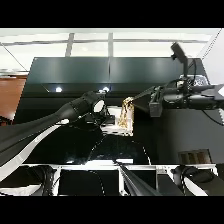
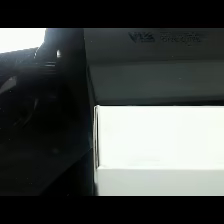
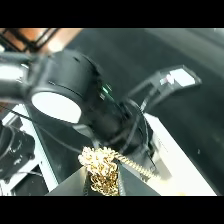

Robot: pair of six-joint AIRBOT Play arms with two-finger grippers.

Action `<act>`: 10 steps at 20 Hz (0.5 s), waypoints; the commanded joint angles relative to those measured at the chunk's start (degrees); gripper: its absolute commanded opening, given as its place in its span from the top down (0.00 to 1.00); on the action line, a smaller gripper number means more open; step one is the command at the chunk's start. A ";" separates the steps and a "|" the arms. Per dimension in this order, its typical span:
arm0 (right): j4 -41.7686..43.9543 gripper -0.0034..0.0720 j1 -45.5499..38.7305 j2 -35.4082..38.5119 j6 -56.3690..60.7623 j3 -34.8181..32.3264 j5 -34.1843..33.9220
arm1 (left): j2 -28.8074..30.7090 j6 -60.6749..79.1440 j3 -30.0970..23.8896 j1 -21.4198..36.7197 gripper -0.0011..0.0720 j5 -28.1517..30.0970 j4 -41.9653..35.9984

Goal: Fold the box and place the chain.

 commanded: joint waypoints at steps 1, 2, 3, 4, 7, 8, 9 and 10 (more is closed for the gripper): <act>-0.46 0.94 0.50 -3.43 -0.02 -2.89 -0.26 | -0.04 0.00 0.00 0.04 0.94 0.02 0.02; -0.42 0.94 1.14 -4.52 0.00 -4.35 -1.53 | -0.04 0.02 0.00 0.04 0.94 0.00 0.02; -0.72 0.93 1.88 -5.49 -0.02 -5.99 -4.11 | -0.04 0.00 0.00 0.04 0.94 0.02 0.02; -0.83 0.93 2.36 -6.34 -0.02 -7.52 -6.71 | -0.04 0.02 0.00 0.04 0.94 0.02 0.02; -0.81 0.93 3.08 -9.57 -0.02 -10.25 -9.84 | -0.04 0.00 0.00 0.04 0.94 0.02 0.02; -0.85 0.93 3.28 -10.45 -0.04 -10.82 -9.94 | -0.04 0.02 0.00 0.04 0.94 0.02 0.02; -1.07 0.93 3.39 -10.82 -0.07 -11.21 -10.19 | -0.04 0.00 0.00 0.04 0.94 0.02 0.02; -1.66 0.72 3.34 -10.86 -0.04 -11.23 -10.19 | -0.04 0.02 0.00 0.04 0.94 0.00 0.02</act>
